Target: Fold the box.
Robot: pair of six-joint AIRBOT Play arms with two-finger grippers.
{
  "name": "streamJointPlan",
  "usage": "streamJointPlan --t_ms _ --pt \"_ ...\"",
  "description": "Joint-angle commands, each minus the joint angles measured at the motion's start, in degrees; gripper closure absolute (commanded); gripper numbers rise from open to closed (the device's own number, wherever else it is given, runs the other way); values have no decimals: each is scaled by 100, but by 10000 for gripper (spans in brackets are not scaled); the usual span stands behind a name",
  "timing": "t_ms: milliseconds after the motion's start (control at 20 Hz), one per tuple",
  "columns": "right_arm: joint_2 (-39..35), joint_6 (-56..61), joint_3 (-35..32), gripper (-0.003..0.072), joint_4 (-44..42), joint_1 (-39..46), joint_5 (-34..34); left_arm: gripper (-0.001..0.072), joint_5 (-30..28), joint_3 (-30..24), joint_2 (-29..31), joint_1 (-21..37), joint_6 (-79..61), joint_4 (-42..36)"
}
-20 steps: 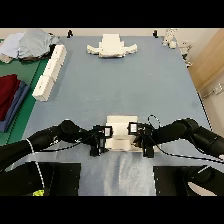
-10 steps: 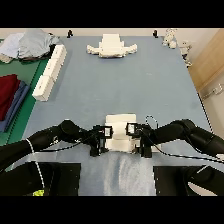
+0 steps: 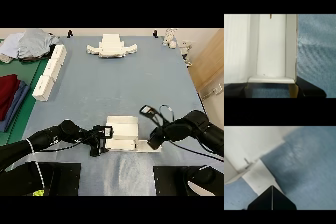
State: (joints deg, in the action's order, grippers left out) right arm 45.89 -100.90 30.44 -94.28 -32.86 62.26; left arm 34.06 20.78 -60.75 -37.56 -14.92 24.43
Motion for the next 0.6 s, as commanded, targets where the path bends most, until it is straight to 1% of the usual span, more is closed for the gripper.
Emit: streamJointPlan --t_ms 0,100,200,250,350,400,450,550 --pt "-114 2555 87 683 1099 798 743 198 -4 7 0 2 -2 4" --pt "-96 2597 4 683 691 1707 769 198 -4 7 0 2 -4 4" --pt "-96 2302 -114 683 72 2658 767 198 -4 7 0 2 -4 4" --pt "-96 2011 -210 683 -372 3154 763 198 -4 7 0 2 -2 4" --pt "-96 1222 -505 683 -1641 4072 664 198 -4 7 0 4 -2 4" --pt "-94 715 -686 683 -2293 4483 662 198 -4 7 0 4 -4 4" --pt "-94 302 -855 684 -2761 4798 684 198 -4 7 0 4 -4 4" --pt "-94 -87 -1158 684 -3115 5191 723 198 -4 7 0 4 -4 4"
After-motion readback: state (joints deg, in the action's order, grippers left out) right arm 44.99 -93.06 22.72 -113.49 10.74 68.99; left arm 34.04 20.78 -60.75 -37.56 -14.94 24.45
